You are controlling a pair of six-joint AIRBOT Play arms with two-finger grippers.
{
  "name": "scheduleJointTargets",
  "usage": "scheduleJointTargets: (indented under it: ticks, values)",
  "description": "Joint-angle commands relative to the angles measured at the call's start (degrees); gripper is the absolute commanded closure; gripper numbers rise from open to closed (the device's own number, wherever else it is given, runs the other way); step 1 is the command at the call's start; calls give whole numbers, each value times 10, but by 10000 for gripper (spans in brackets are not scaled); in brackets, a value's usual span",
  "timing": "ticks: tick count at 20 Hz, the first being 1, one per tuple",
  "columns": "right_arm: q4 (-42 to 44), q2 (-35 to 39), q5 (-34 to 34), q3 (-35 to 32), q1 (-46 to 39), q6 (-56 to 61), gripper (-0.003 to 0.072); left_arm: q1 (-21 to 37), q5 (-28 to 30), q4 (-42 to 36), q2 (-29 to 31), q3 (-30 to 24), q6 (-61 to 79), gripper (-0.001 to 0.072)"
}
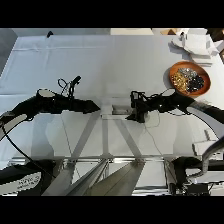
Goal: Fold the box and place the chain.
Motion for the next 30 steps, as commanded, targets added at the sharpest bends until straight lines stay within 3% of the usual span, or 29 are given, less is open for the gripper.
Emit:
scheduleJointTargets:
  ticks: [1, 7, 9, 10, 19, 21, 22, 24, 30]
  values:
    - [0, 0, 1, 1, 0, 0, 289, 1, 1, 8, 0, 0, -12, 622]
    - [0, 0, 1, 1, 0, 0, 289, 1, 6, 1, 2, 0, -12, 608]
    - [0, 0, 1, 1, 0, 0, 289, 1, 6, 0, 7, 0, -12, 452]
    - [0, 0, 1, 1, 0, 0, 289, 1, 6, 0, 9, 0, -12, 434]
    - [0, 0, 1, 1, 0, 0, 289, -18, 6, -3, 14, 0, -12, 431]
    - [0, 0, 1, 1, 0, 0, 289, -28, 7, -7, 14, 0, -12, 392]
    - [0, 0, 1, 1, 0, 0, 289, -35, 12, -9, 14, 0, -12, 305]
    - [0, 0, 1, 1, 0, 0, 289, -54, 44, -11, 15, 0, -12, 203]
    - [0, 0, 1, 1, 0, 0, 289, -95, 117, -6, 15, 0, -12, 198]
